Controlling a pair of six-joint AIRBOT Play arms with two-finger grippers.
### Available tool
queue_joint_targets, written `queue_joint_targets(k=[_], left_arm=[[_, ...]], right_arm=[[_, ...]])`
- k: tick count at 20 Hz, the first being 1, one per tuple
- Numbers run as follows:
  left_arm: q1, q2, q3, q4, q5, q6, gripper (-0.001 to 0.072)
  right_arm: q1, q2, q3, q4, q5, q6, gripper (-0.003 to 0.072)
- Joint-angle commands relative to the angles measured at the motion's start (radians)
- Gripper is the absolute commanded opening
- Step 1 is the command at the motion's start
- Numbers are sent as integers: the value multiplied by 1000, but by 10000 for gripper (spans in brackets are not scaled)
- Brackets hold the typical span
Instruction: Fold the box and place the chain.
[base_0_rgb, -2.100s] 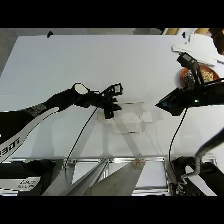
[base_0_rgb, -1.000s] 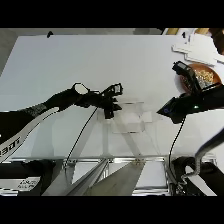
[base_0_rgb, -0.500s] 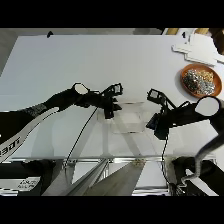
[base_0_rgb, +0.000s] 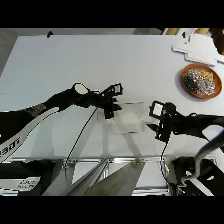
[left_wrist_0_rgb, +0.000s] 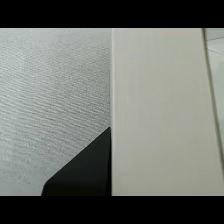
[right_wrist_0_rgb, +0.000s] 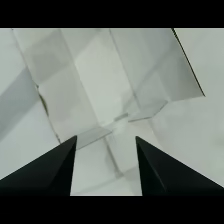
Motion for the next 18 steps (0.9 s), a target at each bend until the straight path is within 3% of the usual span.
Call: queue_joint_targets(k=[1,2,7,12,15,18], left_arm=[[-1,0,-1,0,0,0,8],[-1,0,-1,0,0,0,8],[-1,0,-1,0,0,0,8],[-1,0,-1,0,0,0,8],[-1,0,-1,0,0,0,8],[-1,0,-1,0,0,0,8]], right_arm=[[9,118,-98,25,-40,-3,576],[9,126,-136,23,-46,-12,678],[134,124,-261,66,-122,-205,689],[233,36,-304,64,-359,-242,689],[233,-66,-303,66,-373,-266,676],[233,-71,-303,42,-370,-265,674]])
